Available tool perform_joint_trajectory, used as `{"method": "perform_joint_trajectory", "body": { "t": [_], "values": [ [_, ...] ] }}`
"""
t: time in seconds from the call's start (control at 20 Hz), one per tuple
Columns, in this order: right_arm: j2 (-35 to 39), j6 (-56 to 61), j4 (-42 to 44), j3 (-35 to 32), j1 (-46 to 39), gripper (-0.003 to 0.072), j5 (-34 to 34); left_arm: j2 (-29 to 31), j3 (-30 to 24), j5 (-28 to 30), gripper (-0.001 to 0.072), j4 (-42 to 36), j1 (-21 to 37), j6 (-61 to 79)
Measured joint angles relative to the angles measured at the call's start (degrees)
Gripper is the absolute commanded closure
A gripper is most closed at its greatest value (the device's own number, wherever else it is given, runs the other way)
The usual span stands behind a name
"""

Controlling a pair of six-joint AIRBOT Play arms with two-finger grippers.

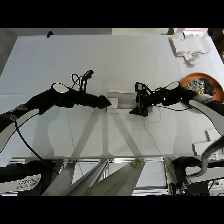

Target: Fold the box and place the chain.

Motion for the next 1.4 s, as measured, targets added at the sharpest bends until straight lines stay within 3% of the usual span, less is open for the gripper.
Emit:
{"method": "perform_joint_trajectory", "body": {
  "t": [0.45,0.8,0.95,1.4],
  "values": [
    [0.0,0.0,0.2,0.0,0.0,0.0192,-0.1,0.2,0.1,6.7,0.0293,4.9,-1.4,-3.0],
    [0.0,0.0,0.0,0.0,0.0,0.0192,0.1,0.3,1.0,7.5,0.0287,6.4,-2.2,-4.8],
    [0.0,0.0,0.0,0.0,0.0,0.0192,0.1,0.3,3.2,6.0,0.0194,13.6,-2.9,-11.5],
    [0.0,-0.1,0.0,0.0,0.0,0.0192,0.1,0.3,5.8,3.3,0.0193,28.2,-5.7,-26.3]
  ]
}}
